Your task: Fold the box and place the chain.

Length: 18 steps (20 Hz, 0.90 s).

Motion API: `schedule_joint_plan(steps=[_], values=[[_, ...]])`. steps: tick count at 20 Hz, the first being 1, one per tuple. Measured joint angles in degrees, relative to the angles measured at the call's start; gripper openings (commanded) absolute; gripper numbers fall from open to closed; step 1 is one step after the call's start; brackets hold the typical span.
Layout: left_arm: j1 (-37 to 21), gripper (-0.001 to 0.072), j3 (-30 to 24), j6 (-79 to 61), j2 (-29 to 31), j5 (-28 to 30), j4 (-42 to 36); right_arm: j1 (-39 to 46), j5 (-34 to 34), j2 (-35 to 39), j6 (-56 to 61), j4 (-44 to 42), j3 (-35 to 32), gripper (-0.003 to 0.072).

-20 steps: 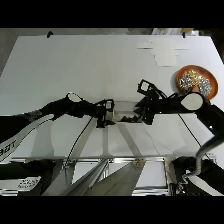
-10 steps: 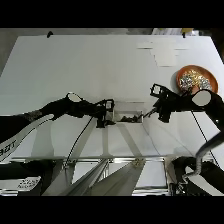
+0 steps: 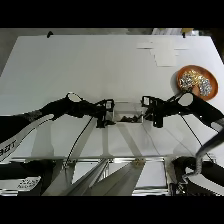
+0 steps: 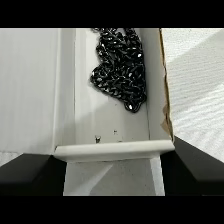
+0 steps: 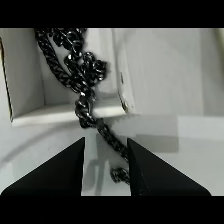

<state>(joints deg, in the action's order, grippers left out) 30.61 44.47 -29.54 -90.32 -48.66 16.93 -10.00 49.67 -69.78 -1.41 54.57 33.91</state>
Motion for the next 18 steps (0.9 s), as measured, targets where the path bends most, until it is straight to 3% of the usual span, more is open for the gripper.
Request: schedule_joint_plan(steps=[2, 4, 6, 12, 18], values=[[0.0, 0.0253, 0.0, 0.0, 0.0, 0.0, 0.0, -0.4, -0.5, -1.2, -0.3, -1.1, 0.0, 0.0284], [0.0, 0.0253, 0.0, 0.0, 0.0, 0.0, 0.0, -0.6, -0.7, -1.8, -0.6, -2.4, 0.0, 0.0198], [0.0, 0.0253, 0.0, 0.0, 0.0, 0.0, 0.0, -0.7, -1.0, -2.1, -1.3, -3.8, 0.0, 0.0018], [0.0, 0.0253, 0.0, 0.0, 0.0, 0.0, 0.0, -0.6, -0.7, -0.8, 0.7, -1.9, 0.0, 0.0018], [0.0, 0.0253, 0.0, 0.0, 0.0, 0.0, 0.0, 2.3, 2.5, 10.9, 10.4, 0.5, -0.1, 0.0018]])
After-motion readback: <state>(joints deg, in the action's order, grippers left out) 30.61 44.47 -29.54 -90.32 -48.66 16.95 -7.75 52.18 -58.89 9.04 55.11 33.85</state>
